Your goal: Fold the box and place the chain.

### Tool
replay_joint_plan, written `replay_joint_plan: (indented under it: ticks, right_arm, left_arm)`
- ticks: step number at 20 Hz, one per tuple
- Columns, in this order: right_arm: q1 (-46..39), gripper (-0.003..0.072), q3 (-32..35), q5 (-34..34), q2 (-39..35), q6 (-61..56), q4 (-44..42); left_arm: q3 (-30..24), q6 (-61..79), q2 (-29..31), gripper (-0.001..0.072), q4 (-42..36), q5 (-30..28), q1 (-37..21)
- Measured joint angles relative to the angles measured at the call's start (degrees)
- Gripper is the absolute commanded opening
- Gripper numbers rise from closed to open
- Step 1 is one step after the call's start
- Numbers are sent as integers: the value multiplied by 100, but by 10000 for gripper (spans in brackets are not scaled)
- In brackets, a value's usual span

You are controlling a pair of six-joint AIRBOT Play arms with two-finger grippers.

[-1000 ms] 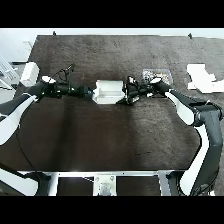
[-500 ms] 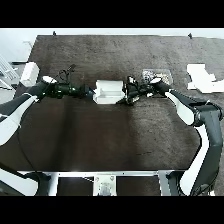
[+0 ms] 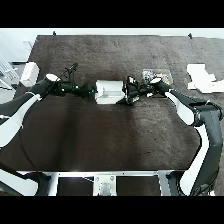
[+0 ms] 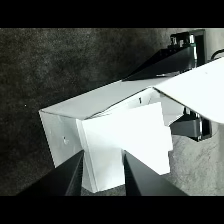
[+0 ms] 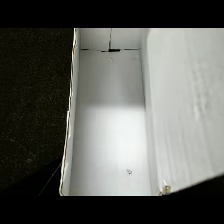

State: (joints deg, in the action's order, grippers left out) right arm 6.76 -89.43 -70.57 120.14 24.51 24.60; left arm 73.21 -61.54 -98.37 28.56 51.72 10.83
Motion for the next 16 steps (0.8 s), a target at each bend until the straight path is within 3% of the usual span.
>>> replay_joint_plan:
  ticks: [16]
  right_arm:
    - [0, 516, 0, 2, 0, -2, 2]
  left_arm:
    - [697, -2411, -4, 297, 2323, -138, 745]
